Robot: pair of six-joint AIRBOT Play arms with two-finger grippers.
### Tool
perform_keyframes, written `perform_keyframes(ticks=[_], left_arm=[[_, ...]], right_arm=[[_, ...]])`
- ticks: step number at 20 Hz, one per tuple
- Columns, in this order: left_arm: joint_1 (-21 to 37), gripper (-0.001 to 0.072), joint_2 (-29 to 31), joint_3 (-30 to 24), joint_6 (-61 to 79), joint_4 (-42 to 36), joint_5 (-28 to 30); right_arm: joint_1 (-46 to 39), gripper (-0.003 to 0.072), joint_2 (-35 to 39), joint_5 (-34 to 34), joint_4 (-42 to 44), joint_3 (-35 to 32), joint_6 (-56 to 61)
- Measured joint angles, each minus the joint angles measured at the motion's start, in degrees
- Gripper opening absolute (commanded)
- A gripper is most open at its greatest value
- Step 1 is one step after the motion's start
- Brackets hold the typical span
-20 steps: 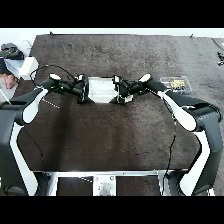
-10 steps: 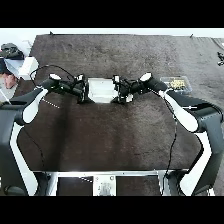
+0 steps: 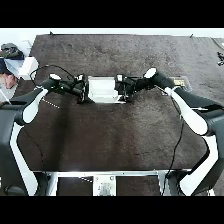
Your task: Fold the box and place the chain.
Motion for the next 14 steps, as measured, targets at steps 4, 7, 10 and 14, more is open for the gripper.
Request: perform_keyframes(ticks=[4,7,10,14], left_arm=[[0.02,0.0406,0.00,0.00,0.00,0.00,0.00],[0.02,0.0405,0.02,0.00,0.00,0.02,0.00],[0.00,0.0406,0.00,0.00,0.02,0.02,0.00],[0.02,0.0405,0.00,0.00,0.04,0.02,0.00]], right_arm=[[-2.19,0.0057,4.90,0.55,0.61,0.02,6.51],[-2.34,-0.0013,6.25,2.91,7.34,0.02,8.76],[-1.42,-0.0012,5.66,3.13,15.19,0.02,9.84],[0.79,-0.0013,3.93,-1.25,20.06,0.00,9.88]])
